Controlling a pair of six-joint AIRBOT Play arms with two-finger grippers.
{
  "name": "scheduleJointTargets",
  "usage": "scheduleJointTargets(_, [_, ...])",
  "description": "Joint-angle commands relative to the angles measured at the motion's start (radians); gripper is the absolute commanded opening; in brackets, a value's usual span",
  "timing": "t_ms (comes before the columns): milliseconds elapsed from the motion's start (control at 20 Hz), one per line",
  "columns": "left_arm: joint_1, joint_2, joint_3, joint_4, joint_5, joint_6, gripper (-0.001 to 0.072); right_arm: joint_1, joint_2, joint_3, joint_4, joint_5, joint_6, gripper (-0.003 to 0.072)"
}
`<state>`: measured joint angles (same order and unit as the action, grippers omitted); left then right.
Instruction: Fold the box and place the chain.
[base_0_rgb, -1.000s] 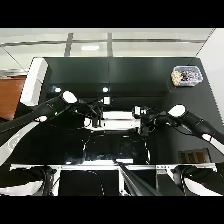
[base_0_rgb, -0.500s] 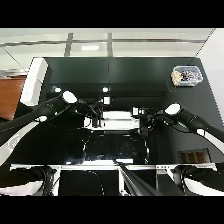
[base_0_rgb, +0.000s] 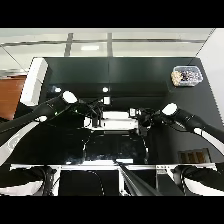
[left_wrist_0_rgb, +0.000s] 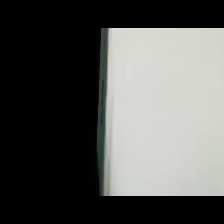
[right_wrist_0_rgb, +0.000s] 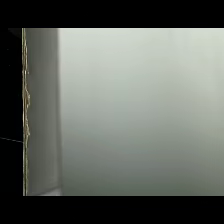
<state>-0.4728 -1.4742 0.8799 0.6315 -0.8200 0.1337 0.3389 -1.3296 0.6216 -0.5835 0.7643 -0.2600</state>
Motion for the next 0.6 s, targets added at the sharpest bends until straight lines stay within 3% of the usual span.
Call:
scheduleJointTargets(0, [0.0, -0.001, -0.001, 0.0, 0.0, 0.001, 0.003, 0.002, -0.002, 0.002, -0.011, -0.018, 0.019, 0.0678])
scheduleJointTargets(150, [0.0, -0.001, -0.001, 0.0, 0.0, 0.001, 0.003, 0.003, -0.002, 0.002, -0.011, -0.021, 0.021, 0.0659])
scheduleJointTargets(200, [0.0, -0.001, -0.001, 0.0, 0.0, 0.001, 0.003, 0.003, -0.002, 0.002, -0.011, -0.021, 0.021, 0.0542])
scheduleJointTargets(250, [0.0, -0.001, -0.001, 0.0, 0.0, 0.001, 0.003, 0.003, -0.002, 0.002, -0.011, -0.021, 0.021, 0.0507])
scheduleJointTargets(450, [0.0, 0.0, -0.001, 0.0, 0.0, 0.0, 0.0031, 0.003, -0.002, 0.002, -0.011, -0.021, 0.021, 0.0506])
scheduleJointTargets(500, [0.0, 0.0, -0.001, 0.0, 0.0, -0.005, 0.007, 0.003, -0.002, 0.002, -0.011, -0.021, 0.021, 0.0506])
scheduleJointTargets(550, [0.002, 0.002, 0.002, 0.0, 0.0, -0.011, 0.0252, 0.003, -0.002, 0.002, -0.011, -0.021, 0.021, 0.0506])
